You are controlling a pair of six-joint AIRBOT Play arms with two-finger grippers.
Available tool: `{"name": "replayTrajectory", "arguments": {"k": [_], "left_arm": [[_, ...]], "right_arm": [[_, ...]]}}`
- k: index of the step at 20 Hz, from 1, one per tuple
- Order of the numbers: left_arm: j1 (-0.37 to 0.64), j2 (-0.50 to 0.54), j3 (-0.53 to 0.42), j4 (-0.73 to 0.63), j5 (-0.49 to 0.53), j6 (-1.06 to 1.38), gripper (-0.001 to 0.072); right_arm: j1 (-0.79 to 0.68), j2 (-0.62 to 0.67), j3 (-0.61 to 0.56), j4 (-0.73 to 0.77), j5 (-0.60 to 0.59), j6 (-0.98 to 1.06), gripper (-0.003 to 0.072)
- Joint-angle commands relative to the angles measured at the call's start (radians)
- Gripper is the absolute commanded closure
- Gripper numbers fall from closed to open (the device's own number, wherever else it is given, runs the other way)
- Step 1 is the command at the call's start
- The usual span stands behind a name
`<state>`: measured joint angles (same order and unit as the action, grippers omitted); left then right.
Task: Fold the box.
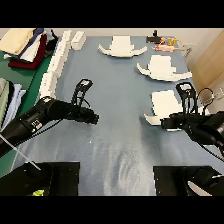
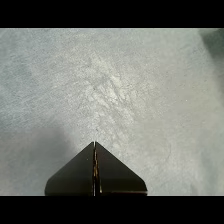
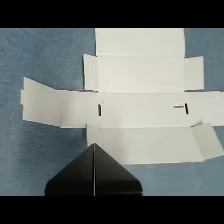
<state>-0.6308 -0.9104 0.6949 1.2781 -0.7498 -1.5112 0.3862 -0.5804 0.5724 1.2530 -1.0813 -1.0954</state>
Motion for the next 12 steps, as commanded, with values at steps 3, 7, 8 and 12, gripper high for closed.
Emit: {"name": "replayTrajectory", "arguments": {"k": [3, 7, 8, 12], "left_arm": [[0.001, 0.0, 0.0, -0.005, 0.043, -0.001, 0.0694], [0.001, 0.0, 0.0, -0.023, 0.067, -0.001, 0.0693], [0.001, 0.0, 0.0, -0.028, 0.065, -0.002, 0.0693], [0.001, 0.0, 0.0, -0.045, 0.061, -0.032, 0.0692]], "right_arm": [[-0.069, -0.035, 0.094, -0.084, -0.153, 0.032, 0.0525], [-0.382, -0.213, 0.315, -0.1, -0.264, -0.193, 0.0457], [-0.469, -0.277, 0.359, -0.068, -0.267, -0.259, 0.0448], [-0.754, -0.56, 0.492, 0.027, -0.296, -0.347, 0.0312]]}}
